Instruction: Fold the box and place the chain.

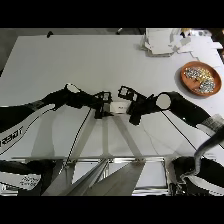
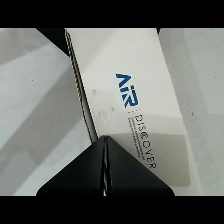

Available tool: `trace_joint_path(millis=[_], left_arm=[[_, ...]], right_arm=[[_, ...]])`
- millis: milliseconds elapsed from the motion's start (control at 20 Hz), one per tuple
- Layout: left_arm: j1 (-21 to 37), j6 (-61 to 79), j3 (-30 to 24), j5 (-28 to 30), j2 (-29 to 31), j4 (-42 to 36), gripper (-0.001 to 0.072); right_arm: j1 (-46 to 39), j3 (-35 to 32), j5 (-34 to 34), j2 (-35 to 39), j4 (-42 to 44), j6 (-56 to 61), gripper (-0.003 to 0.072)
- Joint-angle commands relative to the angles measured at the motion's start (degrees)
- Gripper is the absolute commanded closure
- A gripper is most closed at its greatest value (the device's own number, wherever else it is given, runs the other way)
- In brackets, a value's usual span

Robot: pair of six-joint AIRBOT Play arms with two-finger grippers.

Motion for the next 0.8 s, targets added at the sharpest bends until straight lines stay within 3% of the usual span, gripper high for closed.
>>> trace_joint_path(millis=[0,250,500,600,750], left_arm=[[0.0,0.1,0.0,-0.2,0.0,-0.1,0.0501],[0.0,0.1,0.0,-0.2,0.0,-0.1,0.0501],[0.0,0.1,0.0,-0.2,0.0,-0.1,0.0501],[0.0,0.1,0.0,-0.2,0.0,-0.1,0.0501],[0.0,0.1,0.0,-0.2,0.0,-0.1,0.0501]], right_arm=[[0.0,-0.1,0.7,1.0,-0.5,0.2,0.0669],[0.0,0.0,-3.0,6.5,-0.4,1.2,0.0667],[0.0,0.1,-10.8,16.3,-2.7,13.6,0.0667],[-0.3,0.1,-8.0,21.3,-9.6,23.7,0.0668],[-4.6,0.1,7.9,29.3,-18.6,40.9,0.0669]])
